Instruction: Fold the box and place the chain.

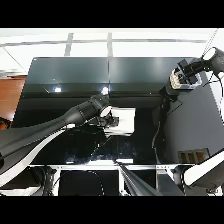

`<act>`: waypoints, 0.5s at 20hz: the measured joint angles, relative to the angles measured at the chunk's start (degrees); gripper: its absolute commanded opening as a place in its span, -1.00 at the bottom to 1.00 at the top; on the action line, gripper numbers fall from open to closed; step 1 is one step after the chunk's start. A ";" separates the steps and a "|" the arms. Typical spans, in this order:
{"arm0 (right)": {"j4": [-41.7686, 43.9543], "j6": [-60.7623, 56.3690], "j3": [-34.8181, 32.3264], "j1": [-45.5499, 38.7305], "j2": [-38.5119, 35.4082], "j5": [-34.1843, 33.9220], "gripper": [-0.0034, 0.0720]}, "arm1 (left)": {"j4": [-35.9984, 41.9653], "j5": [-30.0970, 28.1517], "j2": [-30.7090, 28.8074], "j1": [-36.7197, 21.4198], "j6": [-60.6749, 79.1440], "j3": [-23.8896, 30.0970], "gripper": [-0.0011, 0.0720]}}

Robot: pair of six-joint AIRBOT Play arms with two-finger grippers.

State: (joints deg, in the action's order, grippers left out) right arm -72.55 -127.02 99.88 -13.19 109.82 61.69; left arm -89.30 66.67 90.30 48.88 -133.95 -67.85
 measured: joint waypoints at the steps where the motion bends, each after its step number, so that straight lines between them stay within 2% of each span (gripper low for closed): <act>1: 0.15 0.39 0.00 0.00 0.24 0.31 -0.11 | 0.00 0.00 0.00 0.00 0.00 -0.02 -0.90; 2: 0.20 1.20 0.00 0.00 0.44 0.83 -0.82 | 0.00 -0.02 0.00 0.00 0.00 0.00 -0.90; 10: 1.75 19.10 0.00 -0.52 -3.54 3.67 -0.87 | -0.02 -0.04 0.00 0.00 0.00 0.00 -0.90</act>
State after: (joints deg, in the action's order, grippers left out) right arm -70.81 -107.92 99.88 -13.72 106.28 65.36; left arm -89.32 66.63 90.30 48.88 -133.95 -67.85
